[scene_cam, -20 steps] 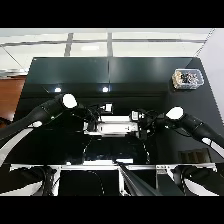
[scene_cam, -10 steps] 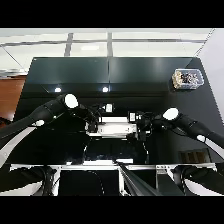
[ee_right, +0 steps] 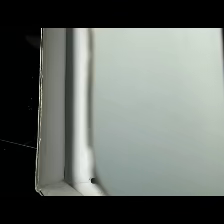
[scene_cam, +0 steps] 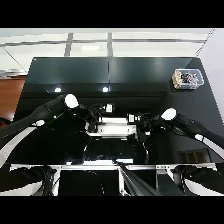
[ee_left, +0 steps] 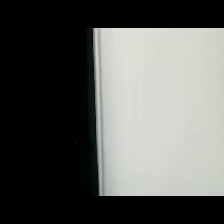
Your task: Fold the box and place the chain.
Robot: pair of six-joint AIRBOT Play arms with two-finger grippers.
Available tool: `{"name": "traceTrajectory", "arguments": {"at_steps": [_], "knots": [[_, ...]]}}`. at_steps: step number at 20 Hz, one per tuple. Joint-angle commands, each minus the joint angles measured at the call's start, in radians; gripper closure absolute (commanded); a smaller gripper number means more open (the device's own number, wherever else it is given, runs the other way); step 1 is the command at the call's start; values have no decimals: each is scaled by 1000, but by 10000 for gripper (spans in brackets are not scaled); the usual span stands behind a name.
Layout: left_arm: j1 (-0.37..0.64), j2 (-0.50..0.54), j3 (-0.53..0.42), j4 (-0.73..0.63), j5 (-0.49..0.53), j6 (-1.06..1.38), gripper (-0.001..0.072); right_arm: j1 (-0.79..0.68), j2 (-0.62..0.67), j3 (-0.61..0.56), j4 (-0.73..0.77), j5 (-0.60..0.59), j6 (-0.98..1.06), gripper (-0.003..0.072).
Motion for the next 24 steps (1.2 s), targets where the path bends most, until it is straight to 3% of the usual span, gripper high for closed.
{"name": "traceTrajectory", "arguments": {"at_steps": [1,10,24], "knots": [[-1,0,0,1,2,0,680,1,-2,1,-37,-5,36,64],[-1,0,0,0,2,0,680,39,-7,1,-93,-62,100,64],[-1,0,0,1,2,0,680,19,-7,2,-74,-45,96,64]]}}
